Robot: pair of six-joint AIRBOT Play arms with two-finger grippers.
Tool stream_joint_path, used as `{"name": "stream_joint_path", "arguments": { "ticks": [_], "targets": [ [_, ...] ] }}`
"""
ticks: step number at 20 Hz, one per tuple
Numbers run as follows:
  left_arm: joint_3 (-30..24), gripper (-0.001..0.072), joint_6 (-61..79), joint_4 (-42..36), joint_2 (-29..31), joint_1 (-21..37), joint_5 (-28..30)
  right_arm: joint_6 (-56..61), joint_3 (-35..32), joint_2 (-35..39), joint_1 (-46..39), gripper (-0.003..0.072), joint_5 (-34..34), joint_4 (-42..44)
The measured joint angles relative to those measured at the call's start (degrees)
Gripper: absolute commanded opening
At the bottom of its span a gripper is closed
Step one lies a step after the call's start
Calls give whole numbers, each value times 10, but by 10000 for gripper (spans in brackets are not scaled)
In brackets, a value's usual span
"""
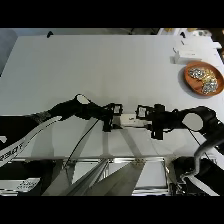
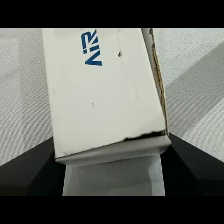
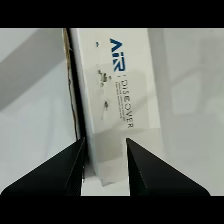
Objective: Fold the box and place the chain.
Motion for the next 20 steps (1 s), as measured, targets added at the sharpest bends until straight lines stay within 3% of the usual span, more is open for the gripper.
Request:
{"name": "stream_joint_path", "arguments": {
  "ticks": [2,3,4,10,20],
  "targets": [
    [0,185,0,0,0,0,0,-5,0,13,0,261,-2,20],
    [0,185,0,0,0,0,0,-9,0,16,0,193,-7,41],
    [0,185,0,0,0,0,0,-17,0,17,0,25,-16,73],
    [0,185,0,0,0,0,0,-54,-1,-50,0,20,-92,228],
    [0,185,0,0,0,0,1,-69,-1,-138,0,20,-74,267]
  ]
}}
